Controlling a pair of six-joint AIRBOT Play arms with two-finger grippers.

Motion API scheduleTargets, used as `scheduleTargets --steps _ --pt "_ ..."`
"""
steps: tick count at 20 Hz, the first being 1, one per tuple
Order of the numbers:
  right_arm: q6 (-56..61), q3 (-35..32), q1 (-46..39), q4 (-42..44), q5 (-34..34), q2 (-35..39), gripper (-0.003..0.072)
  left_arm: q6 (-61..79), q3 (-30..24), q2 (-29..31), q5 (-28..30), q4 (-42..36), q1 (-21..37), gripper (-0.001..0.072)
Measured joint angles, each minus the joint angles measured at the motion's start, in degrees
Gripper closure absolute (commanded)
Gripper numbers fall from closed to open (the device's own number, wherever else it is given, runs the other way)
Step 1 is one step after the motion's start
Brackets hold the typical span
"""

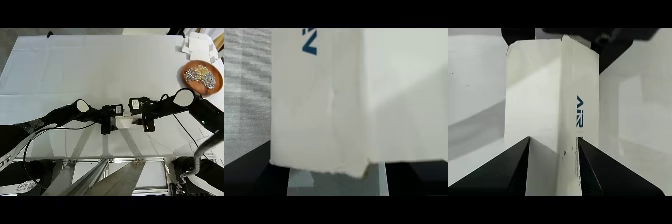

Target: Fold the box and place the chain.

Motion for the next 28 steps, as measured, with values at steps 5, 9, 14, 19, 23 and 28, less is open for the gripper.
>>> scheduleTargets --steps 5,9,14,19,23,28 --pt "1.1 0.0 1.2 -2.8 -2.6 -0.5 0.0398 0.0 0.0 0.0 0.0 0.0 0.0 0.0435" --pt "1.4 0.0 1.4 -5.0 -3.5 -0.6 0.0521 -0.1 0.0 0.0 0.0 0.0 0.0 0.0435" --pt "1.5 -0.1 1.4 -5.7 -3.1 -0.6 0.054 -0.1 0.0 0.0 0.0 -0.1 0.0 0.0435" --pt "1.5 -1.8 1.4 -5.8 -2.4 -0.6 0.0537 0.0 0.0 0.0 0.0 0.0 0.0 0.0435" --pt "1.5 -2.6 1.4 -5.3 -2.4 -0.6 0.0421 0.1 0.0 0.0 0.0 0.0 0.0 0.0435" --pt "1.5 -2.9 1.4 -3.9 -2.9 0.1 0.0367 0.0 0.0 0.0 0.0 0.0 0.0 0.0435"
